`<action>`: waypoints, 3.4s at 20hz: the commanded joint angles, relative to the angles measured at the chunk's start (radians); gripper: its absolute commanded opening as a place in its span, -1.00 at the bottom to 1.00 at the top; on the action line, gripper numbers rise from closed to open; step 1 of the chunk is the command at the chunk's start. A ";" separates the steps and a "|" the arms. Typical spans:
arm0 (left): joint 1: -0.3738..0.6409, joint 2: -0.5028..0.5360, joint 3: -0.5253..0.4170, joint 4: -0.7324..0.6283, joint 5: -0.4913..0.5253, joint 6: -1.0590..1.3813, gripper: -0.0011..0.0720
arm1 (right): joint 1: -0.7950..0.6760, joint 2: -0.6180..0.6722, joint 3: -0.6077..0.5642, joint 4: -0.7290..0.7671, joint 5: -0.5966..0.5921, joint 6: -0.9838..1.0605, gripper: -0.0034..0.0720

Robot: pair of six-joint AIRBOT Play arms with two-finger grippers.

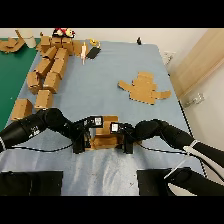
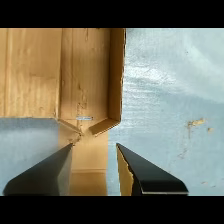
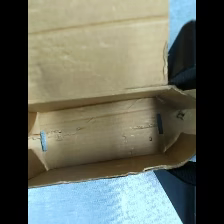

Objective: Fold the box.

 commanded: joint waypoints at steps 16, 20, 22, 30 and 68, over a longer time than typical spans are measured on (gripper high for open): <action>-0.064 -0.046 -0.056 -0.017 0.252 0.009 -0.53 | 0.001 -0.001 -0.001 0.000 0.000 0.000 0.54; -0.064 -0.046 -0.056 -0.024 0.203 0.009 -0.69 | 0.001 -0.001 -0.001 0.000 0.000 0.000 0.54; -0.063 -0.046 -0.056 -0.023 0.199 0.009 -0.69 | 0.001 -0.001 -0.001 0.000 0.000 0.000 0.54; -0.076 -0.047 -0.056 -0.075 0.232 0.064 -0.69 | 0.001 -0.001 -0.001 0.000 0.000 0.000 0.54; 0.169 0.290 -0.155 0.241 0.097 -1.027 -0.94 | 0.001 -0.001 -0.001 0.000 0.000 0.000 0.54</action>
